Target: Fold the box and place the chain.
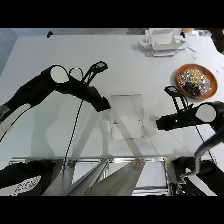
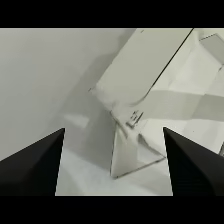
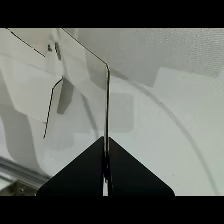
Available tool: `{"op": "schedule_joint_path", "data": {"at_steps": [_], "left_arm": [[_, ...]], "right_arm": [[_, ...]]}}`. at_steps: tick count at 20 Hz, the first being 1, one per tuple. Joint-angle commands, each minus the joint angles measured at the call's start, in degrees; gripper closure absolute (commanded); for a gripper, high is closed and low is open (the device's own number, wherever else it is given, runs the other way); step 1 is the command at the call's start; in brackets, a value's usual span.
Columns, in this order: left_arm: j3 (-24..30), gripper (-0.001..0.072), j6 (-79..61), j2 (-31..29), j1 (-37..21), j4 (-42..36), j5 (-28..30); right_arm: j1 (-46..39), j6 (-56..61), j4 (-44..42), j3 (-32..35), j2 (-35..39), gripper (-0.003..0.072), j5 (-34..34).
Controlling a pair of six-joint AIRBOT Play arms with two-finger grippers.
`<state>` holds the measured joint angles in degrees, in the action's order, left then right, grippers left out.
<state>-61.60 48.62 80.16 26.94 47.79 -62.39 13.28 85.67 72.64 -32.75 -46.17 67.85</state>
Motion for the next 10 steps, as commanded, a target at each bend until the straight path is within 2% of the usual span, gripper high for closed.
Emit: {"op": "schedule_joint_path", "data": {"at_steps": [1, 9, 10], "left_arm": [[-0.02, 0.0017, -12.24, 5.79, -1.51, -8.59, -1.84], [-0.02, 0.0021, -25.51, 14.58, -1.40, -23.67, -4.63], [-0.02, 0.0084, -26.45, 15.08, -1.11, -24.26, -4.72]], "right_arm": [[0.04, 0.00, -0.74, 0.04, 0.04, 0.0671, 0.00], [0.07, -0.02, -1.14, 0.04, 0.04, 0.0671, 0.04], [0.07, -0.02, -1.14, 0.04, 0.04, 0.0671, 0.07]]}}
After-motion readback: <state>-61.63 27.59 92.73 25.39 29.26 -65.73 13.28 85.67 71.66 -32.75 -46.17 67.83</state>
